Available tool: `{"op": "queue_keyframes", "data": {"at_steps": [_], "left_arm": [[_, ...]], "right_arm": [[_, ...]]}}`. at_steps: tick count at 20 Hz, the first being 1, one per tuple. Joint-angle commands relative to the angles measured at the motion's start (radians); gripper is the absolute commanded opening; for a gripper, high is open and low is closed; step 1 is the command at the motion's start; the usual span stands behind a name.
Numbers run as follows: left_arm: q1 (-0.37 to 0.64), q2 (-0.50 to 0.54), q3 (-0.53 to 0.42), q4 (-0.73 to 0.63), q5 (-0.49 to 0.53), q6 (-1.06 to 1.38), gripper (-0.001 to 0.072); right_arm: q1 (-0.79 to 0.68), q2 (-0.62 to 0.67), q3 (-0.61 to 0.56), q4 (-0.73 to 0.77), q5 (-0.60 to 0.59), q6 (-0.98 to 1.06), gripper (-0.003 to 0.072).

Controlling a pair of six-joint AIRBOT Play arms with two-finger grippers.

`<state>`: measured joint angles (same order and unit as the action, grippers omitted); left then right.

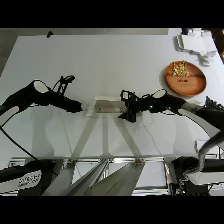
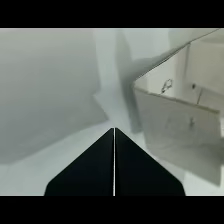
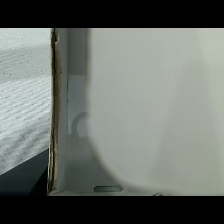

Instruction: Fold the box and place the chain.

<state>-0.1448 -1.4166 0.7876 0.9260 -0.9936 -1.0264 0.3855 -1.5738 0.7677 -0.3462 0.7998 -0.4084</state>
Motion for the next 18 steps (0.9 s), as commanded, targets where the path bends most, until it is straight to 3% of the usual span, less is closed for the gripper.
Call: {"op": "queue_keyframes", "data": {"at_steps": [1, 11, 12, 14, 18], "left_arm": [[-0.032, -0.039, 0.0, -0.16, -0.003, 0.09, 0.0006], [-0.03, -0.001, 0.0, -0.281, -0.095, 0.126, 0.0018], [-0.03, -0.001, 0.0, -0.294, -0.097, 0.126, 0.0097], [-0.03, -0.001, 0.0, -0.292, -0.095, 0.114, 0.0378], [-0.03, -0.001, 0.0, -0.278, -0.095, 0.106, 0.0407]], "right_arm": [[0.0, 0.001, 0.0, 0.0, 0.0, 0.0, 0.0393], [0.0, 0.001, 0.0, 0.0, 0.0, 0.0, 0.0393], [0.0, 0.001, 0.0, 0.0, 0.0, 0.0, 0.0393], [0.0, 0.001, 0.0, 0.0, 0.0, 0.0, 0.0393], [0.0, 0.001, 0.0, 0.0, 0.0, 0.0, 0.0393]]}}
